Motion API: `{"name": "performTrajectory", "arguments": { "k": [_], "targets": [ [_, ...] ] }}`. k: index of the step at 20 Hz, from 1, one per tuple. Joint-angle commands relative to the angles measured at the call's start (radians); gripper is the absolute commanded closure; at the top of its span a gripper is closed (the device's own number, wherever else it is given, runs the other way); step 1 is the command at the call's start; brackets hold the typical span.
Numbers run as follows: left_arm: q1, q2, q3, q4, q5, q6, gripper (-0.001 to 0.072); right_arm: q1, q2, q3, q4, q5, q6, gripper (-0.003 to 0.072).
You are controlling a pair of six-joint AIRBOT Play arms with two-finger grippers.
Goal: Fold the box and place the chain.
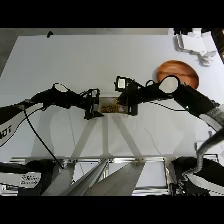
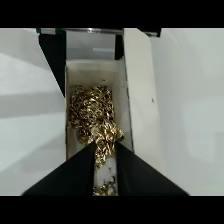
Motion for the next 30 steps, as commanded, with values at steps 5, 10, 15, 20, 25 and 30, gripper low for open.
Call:
{"name": "performTrajectory", "arguments": {
  "k": [5,10,15,20,25,30],
  "targets": [
    [0.0,0.001,0.0,0.0,0.0,0.0,0.0561,-0.029,-0.04,0.204,0.005,0.187,0.134,0.048],
    [0.0,0.001,0.0,0.0,0.0,0.0,0.0561,-0.117,-0.222,0.342,0.026,0.249,0.38,0.043],
    [0.0,0.001,0.0,0.0,0.0,0.0,0.0561,-0.107,-0.406,0.343,0.169,0.496,0.309,0.0428],
    [0.0,0.001,0.0,0.0,0.0,0.0,0.0561,-0.04,-0.381,0.338,0.143,0.395,0.092,0.0372],
    [0.0,0.001,0.0,0.0,0.0,0.0,0.0561,0.045,-0.203,0.143,0.1,-0.016,0.044,0.0372],
    [0.0,0.001,0.0,0.0,0.0,0.0,0.0561,0.095,-0.105,-0.033,0.025,-0.209,0.047,0.0377]
  ]
}}
